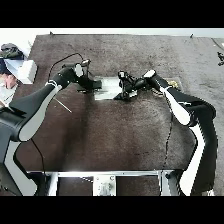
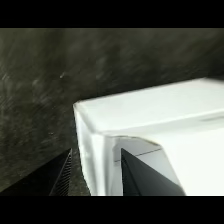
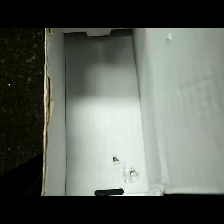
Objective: Fold the box and place the chain.
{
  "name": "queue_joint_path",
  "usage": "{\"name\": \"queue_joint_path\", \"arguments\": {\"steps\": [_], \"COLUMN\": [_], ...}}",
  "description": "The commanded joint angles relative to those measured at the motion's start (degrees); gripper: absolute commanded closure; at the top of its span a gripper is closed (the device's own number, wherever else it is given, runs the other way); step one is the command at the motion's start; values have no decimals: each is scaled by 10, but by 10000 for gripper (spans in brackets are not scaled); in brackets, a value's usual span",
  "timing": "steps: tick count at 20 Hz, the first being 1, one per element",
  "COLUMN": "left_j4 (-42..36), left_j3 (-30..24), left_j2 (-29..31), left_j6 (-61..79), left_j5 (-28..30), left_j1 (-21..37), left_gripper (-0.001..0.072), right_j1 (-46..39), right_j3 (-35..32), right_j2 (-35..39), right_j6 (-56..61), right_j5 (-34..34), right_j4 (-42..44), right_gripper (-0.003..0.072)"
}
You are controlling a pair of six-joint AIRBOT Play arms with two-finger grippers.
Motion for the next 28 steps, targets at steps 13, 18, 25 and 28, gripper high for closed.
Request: {"name": "queue_joint_path", "arguments": {"steps": [13,18,25,28], "left_j4": [165,179,180,175], "left_j3": [167,166,166,166], "left_j2": [-97,-103,-103,-103], "left_j6": [-136,-136,-141,-140], "left_j5": [-130,-136,-136,-135], "left_j1": [-38,-38,-38,-38], "left_gripper": [367,546,698,697], "right_j1": [0,0,0,0], "right_j3": [0,0,0,0], "right_j2": [0,0,0,0], "right_j6": [0,0,0,0], "right_j5": [0,0,0,0], "right_j4": [0,0,0,0], "right_gripper": [329,329,329,329]}}
